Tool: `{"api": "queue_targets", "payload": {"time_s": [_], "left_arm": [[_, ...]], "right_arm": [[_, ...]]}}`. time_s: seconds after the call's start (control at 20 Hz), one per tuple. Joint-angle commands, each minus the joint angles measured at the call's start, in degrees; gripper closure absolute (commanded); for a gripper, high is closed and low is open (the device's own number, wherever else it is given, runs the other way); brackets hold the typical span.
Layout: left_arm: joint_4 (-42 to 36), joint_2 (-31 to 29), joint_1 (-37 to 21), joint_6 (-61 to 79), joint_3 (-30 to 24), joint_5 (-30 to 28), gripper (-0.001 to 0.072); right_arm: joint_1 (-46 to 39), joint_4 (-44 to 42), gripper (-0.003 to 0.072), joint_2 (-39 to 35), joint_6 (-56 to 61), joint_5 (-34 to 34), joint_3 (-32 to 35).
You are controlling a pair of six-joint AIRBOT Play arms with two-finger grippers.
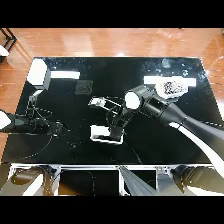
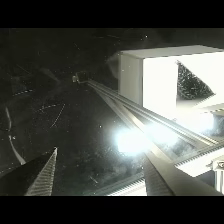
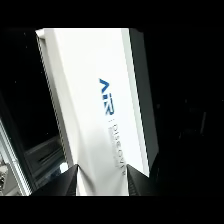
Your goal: Fold the box and place the chain.
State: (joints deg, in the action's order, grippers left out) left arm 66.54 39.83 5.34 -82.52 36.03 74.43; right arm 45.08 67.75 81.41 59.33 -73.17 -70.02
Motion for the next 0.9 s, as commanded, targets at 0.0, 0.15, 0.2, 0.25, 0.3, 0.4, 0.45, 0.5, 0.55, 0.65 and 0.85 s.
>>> {"api": "queue_targets", "payload": {"time_s": [0.0, 0.15, 0.2, 0.25, 0.3, 0.4, 0.45, 0.5, 0.55, 0.65, 0.85], "left_arm": [[0.02, -0.04, -0.02, 0.04, -0.02, -0.04, 0.0087], [0.0, -0.04, -0.02, 0.07, -0.02, -0.02, 0.0087], [0.0, -0.04, -0.02, 0.07, -0.02, -0.02, 0.0087], [0.0, -0.04, -0.02, 0.07, -0.02, -0.04, 0.0087], [0.02, -0.04, -0.02, 0.09, -0.02, -0.04, 0.0087], [0.02, -0.04, -0.02, 0.44, -0.02, -0.2, 0.0087], [0.0, -0.04, -0.02, 0.52, -0.02, -0.31, 0.0088], [0.02, -0.04, -0.02, 0.52, -0.02, -0.39, 0.0087], [0.0, -0.04, -0.02, 0.61, -0.09, -0.48, 0.0087], [-0.37, -0.04, -0.02, 1.11, -0.66, -0.52, 0.0087], [-1.46, -0.04, -0.02, 1.36, -1.73, -0.59, 0.0087]], "right_arm": [[0.04, 0.24, 0.0317, -1.36, 1.73, -0.04, -0.07], [0.04, 0.04, 0.0335, -1.42, 2.05, -0.26, -0.07], [0.04, 0.04, 0.0394, -1.42, 2.21, -0.28, -0.07], [0.04, 0.0, 0.043, -1.42, 2.23, -0.33, -0.07], [0.24, 0.04, 0.043, -1.42, 2.47, -0.31, -0.07], [0.81, 0.13, 0.0432, -1.42, 2.6, -0.28, -0.07], [1.2, 0.17, 0.0464, -1.42, 2.62, -0.28, -0.07], [1.64, 0.28, 0.0472, -1.42, 2.64, -0.24, -0.07], [1.95, 0.46, 0.0472, -1.42, 2.86, -0.07, -0.02], [2.21, 0.72, 0.0502, -1.42, 3.26, -0.04, -0.02], [3.26, 3.52, 0.0527, -1.42, 4.72, 0.52, -0.02]]}}
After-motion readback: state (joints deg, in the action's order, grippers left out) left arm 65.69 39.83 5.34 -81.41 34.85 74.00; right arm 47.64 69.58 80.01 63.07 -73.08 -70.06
